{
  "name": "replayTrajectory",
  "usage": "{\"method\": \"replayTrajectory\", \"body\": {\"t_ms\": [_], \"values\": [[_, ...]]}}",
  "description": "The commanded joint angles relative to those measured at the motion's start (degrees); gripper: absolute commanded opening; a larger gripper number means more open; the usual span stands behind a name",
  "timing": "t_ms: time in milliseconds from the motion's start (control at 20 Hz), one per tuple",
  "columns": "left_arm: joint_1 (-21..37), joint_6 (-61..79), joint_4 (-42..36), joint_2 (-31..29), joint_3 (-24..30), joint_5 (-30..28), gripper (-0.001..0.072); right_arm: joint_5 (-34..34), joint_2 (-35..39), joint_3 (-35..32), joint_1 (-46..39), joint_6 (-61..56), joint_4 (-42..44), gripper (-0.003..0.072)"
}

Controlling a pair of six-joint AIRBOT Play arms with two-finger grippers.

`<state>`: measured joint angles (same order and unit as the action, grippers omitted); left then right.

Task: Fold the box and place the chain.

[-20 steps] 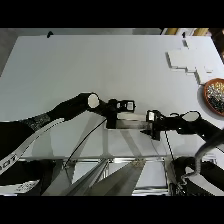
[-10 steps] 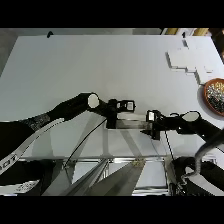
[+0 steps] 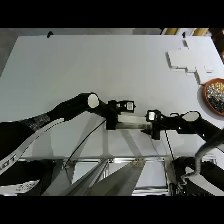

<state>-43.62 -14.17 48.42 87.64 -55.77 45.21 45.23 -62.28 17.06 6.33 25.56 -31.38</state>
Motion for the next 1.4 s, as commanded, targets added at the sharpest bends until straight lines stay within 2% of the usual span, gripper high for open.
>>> {"method": "replayTrajectory", "body": {"t_ms": [0, 100, 150, 200, 250, 350, 400, 550, 600, 700, 750, 900, 1200, 1300, 1350], "values": [[0.52, -0.42, -0.81, -1.70, -0.07, 1.73, 0.0296, 0.31, 0.02, -0.02, -0.02, 0.02, -0.09, 0.0394], [1.22, -2.16, 1.88, -4.09, -0.04, 2.23, 0.0308, 0.33, 0.02, -0.02, -0.02, 0.02, -0.09, 0.0394], [1.53, -4.92, 4.68, -5.40, -0.04, 2.38, 0.0414, 0.39, 0.02, -0.02, -0.02, 0.02, -0.07, 0.0394], [1.88, -9.66, 8.57, -6.84, -0.04, 2.75, 0.0551, 0.39, 0.02, -0.02, -0.02, 0.02, -0.09, 0.0394], [2.10, -14.69, 12.79, -8.24, -0.07, 3.93, 0.0578, 0.37, 0.02, -0.02, -0.02, 0.02, -0.09, 0.0394], [2.03, -20.72, 20.00, -11.58, -0.07, 10.14, 0.0575, 0.37, 0.02, -0.02, -0.02, 0.02, -0.09, 0.0394], [1.95, -22.60, 21.18, -13.35, -0.07, 13.75, 0.0515, 0.37, 0.02, -0.02, -0.02, 0.02, -0.07, 0.0394], [0.24, -25.07, 20.09, -17.66, -0.04, 20.31, 0.0268, 0.37, 0.02, -0.02, -0.02, 0.02, -0.09, 0.0394], [-1.33, -24.68, 18.64, -18.49, -0.04, 21.18, 0.0156, 0.37, 0.02, -0.02, -0.02, 0.02, -0.09, 0.0394], [-6.05, -24.33, 17.64, -18.69, -0.07, 19.61, 0.0068, 0.39, 0.02, -0.02, -0.02, 0.02, -0.09, 0.0394], [-8.31, -24.24, 17.20, -18.45, -0.07, 16.74, 0.0023, 0.39, 0.02, -0.02, -0.02, 0.02, -0.09, 0.0394], [-11.91, -24.33, 15.56, -16.17, -0.04, 0.92, 0.0009, 0.37, 0.02, -0.02, -0.02, 0.02, -0.09, 0.0394], [-10.78, -24.72, 2.38, -8.11, -0.07, -33.66, 0.0006, 0.37, 0.02, -0.02, -0.02, 0.02, -0.09, 0.0394], [-9.57, -24.87, 0.11, -5.40, -0.07, -38.01, 0.0006, 0.37, 0.02, -0.02, -0.02, 0.02, -0.09, 0.0394], [-8.46, -25.03, 0.00, -3.63, -0.07, -37.22, 0.0006, 0.37, 0.02, -0.02, -0.02, 0.02, -0.09, 0.0394]]}}
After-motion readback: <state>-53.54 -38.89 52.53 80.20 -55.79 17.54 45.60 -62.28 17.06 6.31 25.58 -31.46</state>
